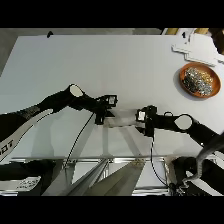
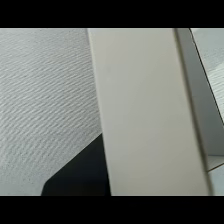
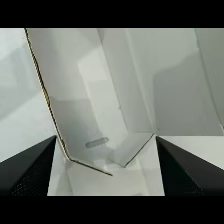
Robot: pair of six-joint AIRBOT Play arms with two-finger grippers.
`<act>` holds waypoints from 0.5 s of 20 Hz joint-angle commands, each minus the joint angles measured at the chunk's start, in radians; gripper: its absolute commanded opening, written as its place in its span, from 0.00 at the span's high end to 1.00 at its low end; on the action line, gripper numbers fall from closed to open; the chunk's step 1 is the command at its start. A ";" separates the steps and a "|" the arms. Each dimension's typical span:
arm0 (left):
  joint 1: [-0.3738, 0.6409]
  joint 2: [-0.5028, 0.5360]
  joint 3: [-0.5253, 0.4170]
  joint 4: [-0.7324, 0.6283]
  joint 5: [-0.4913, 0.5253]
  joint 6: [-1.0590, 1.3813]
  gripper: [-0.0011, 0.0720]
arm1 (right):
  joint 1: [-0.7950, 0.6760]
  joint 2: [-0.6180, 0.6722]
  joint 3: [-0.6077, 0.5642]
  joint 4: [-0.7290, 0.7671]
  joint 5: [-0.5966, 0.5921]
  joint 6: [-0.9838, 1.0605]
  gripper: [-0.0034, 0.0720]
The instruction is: Fold the box and place the chain.
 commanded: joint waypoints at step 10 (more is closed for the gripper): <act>0.000 0.000 0.000 0.001 -0.003 0.000 0.97 | -0.120 -0.176 0.000 0.389 0.169 -0.519 0.08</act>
